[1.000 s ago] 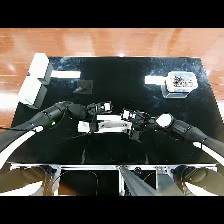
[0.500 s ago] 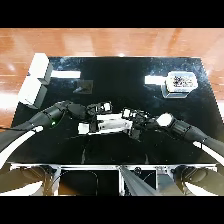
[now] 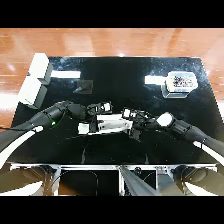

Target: Fold the box and place the chain.

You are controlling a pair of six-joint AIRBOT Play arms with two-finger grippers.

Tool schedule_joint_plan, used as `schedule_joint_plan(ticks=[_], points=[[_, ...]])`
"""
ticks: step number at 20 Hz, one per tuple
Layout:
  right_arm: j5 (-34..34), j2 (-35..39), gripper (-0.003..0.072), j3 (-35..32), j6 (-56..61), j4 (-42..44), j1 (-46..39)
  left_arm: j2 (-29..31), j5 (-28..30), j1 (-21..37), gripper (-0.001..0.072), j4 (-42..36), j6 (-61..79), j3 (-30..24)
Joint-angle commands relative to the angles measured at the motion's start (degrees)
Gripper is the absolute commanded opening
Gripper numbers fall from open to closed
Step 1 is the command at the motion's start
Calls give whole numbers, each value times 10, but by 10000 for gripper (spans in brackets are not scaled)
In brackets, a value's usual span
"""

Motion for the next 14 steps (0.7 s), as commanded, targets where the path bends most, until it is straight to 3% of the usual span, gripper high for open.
schedule_joint_plan(ticks=[1, 14], points=[[5, 0, 587, 0, 0, 0, 0, 0, -4, 0, 24, 0, 1, 0], [22, -1, 588, 0, -12, 0, 2, -18, -1, -4, 24, 0, 13, 25]])
